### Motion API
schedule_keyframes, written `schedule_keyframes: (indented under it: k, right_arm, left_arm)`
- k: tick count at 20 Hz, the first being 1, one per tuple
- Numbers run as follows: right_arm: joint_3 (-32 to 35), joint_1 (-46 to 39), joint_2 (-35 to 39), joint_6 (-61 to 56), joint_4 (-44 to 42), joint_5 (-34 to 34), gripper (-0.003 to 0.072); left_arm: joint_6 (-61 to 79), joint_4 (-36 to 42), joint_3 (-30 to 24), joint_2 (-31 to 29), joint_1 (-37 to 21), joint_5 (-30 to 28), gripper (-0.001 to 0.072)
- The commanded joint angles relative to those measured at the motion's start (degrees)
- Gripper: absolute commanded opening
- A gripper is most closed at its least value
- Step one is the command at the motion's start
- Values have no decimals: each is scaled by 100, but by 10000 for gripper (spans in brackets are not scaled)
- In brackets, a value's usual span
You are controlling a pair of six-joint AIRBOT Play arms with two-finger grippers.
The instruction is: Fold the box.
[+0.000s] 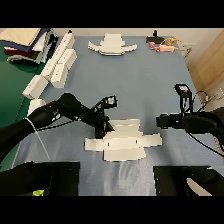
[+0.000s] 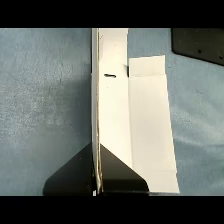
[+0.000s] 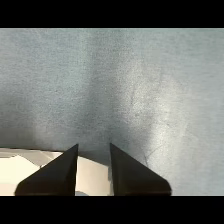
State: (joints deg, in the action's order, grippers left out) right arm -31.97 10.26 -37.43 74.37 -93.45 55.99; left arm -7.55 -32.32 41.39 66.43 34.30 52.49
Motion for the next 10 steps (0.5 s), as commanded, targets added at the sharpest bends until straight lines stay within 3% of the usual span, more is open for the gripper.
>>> schedule_keyframes:
  k: [1,10]
  right_arm:
    - [2,7,-2,0,-7,2,319]
    - [2,7,-2,2,-142,11,319]
  left_arm:
    - [-2,-2,-111,7,0,0,12]
    - [0,39,-205,7,0,20,14]
